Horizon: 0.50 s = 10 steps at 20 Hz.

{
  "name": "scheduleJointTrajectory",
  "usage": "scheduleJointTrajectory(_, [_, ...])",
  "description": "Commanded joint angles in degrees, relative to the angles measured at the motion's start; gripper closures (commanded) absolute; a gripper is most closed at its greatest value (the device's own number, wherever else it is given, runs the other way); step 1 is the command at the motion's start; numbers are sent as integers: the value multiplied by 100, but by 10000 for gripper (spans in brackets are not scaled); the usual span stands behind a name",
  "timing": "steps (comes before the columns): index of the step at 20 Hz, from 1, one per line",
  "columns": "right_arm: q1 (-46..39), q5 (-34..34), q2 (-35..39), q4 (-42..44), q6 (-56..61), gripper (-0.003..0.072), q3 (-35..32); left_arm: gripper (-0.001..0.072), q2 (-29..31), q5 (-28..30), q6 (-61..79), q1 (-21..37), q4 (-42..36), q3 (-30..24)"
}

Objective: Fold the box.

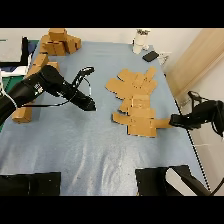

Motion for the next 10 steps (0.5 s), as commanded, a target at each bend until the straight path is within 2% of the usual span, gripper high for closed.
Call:
scheduleJointTrajectory(1, [-98,214,-138,-656,212,182,455,699,4,-7,0,0,-9,-2])
scheduleJointTrajectory(3, [-201,92,-501,-407,-7,182,584,699,4,-9,0,0,-9,-2])
scheduleJointTrajectory(10, [-247,-435,-1926,1574,-1609,186,658,699,4,-74,-2,0,-13,-2])
